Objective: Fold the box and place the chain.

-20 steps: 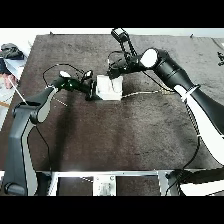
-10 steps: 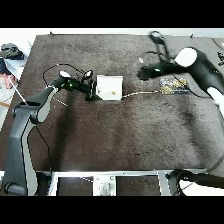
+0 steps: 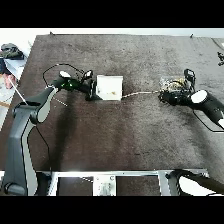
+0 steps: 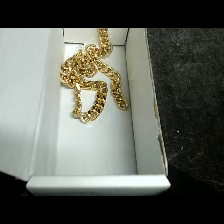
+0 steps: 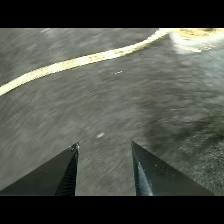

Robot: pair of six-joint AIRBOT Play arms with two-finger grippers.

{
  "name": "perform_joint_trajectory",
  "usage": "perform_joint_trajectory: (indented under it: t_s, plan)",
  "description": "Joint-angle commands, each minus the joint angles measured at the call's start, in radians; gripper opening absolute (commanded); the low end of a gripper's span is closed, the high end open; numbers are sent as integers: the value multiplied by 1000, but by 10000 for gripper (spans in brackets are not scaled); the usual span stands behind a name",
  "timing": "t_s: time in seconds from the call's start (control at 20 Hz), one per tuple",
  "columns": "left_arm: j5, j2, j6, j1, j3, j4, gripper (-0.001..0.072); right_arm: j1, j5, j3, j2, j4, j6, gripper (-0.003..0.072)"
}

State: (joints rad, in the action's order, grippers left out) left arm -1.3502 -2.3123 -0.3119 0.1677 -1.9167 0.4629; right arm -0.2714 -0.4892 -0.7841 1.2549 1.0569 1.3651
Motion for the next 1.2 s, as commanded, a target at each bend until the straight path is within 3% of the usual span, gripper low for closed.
perform_joint_trajectory:
  t_s: [0.0,0.2,0.6,0.7,0.8,0.85,1.15]
  plan:
    - [0,0,0,0,0,0,278,-13,207,46,78,-193,-53,381]
    - [0,0,0,0,0,0,278,-10,220,-33,212,-330,-154,381]
    - [0,0,0,0,0,0,278,52,278,-238,400,-329,-131,379]
    - [0,0,0,0,0,0,278,51,299,-242,414,-328,-104,240]
    - [0,0,0,0,0,0,278,53,277,-242,412,-338,-105,14]
    - [0,0,0,0,0,0,278,62,272,-242,401,-344,-105,-14]
    - [0,0,0,0,0,0,278,214,280,-242,171,-340,-190,-15]
